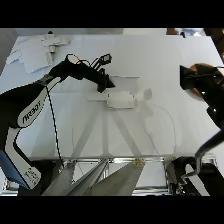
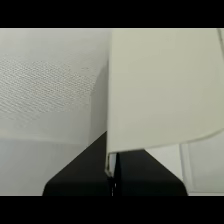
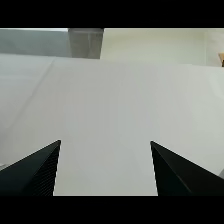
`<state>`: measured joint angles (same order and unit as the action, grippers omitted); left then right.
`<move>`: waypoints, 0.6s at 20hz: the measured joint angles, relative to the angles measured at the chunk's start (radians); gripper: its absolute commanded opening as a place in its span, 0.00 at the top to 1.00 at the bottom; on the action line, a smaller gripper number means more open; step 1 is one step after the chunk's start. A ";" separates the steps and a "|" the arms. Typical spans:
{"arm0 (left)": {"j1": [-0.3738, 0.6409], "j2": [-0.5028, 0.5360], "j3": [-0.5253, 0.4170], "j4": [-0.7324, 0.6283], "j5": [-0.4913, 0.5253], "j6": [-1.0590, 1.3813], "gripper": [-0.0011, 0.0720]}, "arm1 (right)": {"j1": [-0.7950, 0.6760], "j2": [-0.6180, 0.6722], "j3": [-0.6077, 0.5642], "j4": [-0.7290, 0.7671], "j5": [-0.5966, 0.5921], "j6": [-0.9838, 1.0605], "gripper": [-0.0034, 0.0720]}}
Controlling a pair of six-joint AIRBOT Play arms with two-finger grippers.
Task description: Fold the box and place the chain.
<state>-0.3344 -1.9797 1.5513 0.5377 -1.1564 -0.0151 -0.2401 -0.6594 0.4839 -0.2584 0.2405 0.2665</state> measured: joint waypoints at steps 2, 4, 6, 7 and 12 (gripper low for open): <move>-0.003 -0.013 0.000 -0.012 0.008 0.005 0.98 | 0.000 -0.036 0.000 0.000 0.026 0.011 0.13; -0.005 -0.021 0.000 -0.021 0.018 0.008 0.98 | 0.000 -0.063 0.000 0.000 0.040 0.018 0.13; -0.006 -0.026 0.000 -0.029 0.035 0.009 0.98 | 0.000 -0.079 0.000 0.000 0.050 0.021 0.13; -0.006 -0.028 0.000 -0.035 0.041 0.012 0.98 | 0.000 -0.085 0.000 0.000 0.054 0.022 0.13; -0.006 -0.032 0.000 -0.051 0.062 0.014 0.98 | 0.000 -0.095 0.000 0.000 0.061 0.023 0.13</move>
<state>-0.3408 -2.0113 1.5513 0.4862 -1.0946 -0.0013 -0.2401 -0.7544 0.4839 -0.2584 0.3012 0.2897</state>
